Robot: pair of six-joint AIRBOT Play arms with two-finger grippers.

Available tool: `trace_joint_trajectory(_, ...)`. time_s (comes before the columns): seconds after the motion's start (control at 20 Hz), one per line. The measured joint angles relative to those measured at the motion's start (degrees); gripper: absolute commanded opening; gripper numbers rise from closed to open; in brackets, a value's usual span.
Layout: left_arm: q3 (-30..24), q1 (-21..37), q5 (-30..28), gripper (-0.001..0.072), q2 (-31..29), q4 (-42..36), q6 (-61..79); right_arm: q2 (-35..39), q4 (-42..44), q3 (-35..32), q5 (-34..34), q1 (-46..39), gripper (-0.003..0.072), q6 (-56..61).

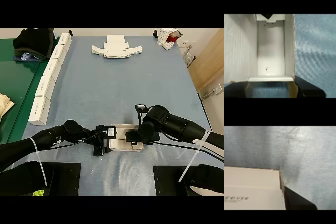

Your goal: Fold the box.

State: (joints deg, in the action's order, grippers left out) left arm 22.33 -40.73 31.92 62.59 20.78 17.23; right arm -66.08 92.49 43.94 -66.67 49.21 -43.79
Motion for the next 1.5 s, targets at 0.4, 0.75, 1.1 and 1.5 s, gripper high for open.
trace_joint_trajectory(0.4,0.0,0.0,0.02,0.0468,0.0,0.0,0.0,-2.43,-1.03,0.07,-0.04,0.5,0.0125,2.12)
trace_joint_trajectory(0.75,0.0,0.0,0.02,0.0468,0.0,0.0,-0.07,-2.71,-1.31,0.11,-0.57,0.5,0.0005,2.73)
trace_joint_trajectory(1.1,0.0,0.0,-0.02,0.0468,0.0,0.02,0.11,-2.45,-0.87,1.11,-2.34,0.59,0.0414,2.27)
trace_joint_trajectory(1.5,0.0,0.0,0.0,0.0468,0.0,0.02,0.07,2.38,-4.55,8.76,-13.09,0.24,0.0239,-0.85)
